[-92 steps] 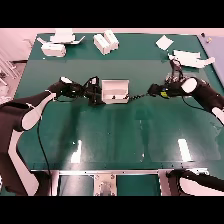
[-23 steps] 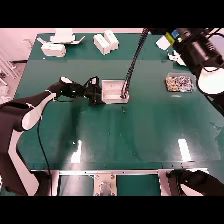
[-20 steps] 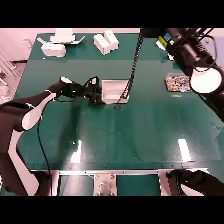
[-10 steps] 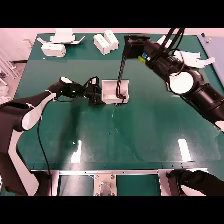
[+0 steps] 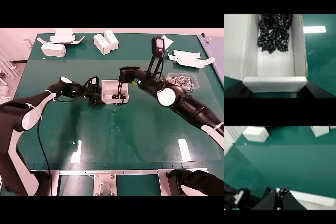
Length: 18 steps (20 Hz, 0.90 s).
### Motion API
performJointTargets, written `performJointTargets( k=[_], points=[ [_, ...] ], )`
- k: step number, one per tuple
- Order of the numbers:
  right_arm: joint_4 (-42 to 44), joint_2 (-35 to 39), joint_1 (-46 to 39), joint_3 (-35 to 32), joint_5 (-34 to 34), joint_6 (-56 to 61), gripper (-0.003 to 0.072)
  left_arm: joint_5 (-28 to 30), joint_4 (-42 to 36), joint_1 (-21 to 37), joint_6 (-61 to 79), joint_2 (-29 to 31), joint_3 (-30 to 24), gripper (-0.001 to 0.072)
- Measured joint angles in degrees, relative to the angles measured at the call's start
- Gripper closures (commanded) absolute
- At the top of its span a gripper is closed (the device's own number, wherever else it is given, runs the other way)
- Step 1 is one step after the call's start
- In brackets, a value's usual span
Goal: Fold the box and place the chain.
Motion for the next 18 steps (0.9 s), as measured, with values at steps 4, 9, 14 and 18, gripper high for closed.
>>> performJointTargets(
  k=[4,9,14,18],
  points=[
    [0.0,-2.56,0.2,-2.19,0.15,1.01,0.0611,0.0,0.0,0.0,0.0,0.0,0.0,0.0193],
    [0.02,-4.02,0.39,-2.95,0.59,1.46,0.0317,0.0,0.02,0.0,0.0,0.0,0.0,0.0193],
    [-0.02,-2.29,0.42,-3.41,5.38,1.55,0.0337,0.0,0.0,0.0,0.0,0.0,0.0,0.0193],
    [-0.11,0.35,0.42,-7.19,10.45,2.51,0.0363,0.0,0.02,0.0,0.0,0.0,0.0,0.0193]
  ],
)
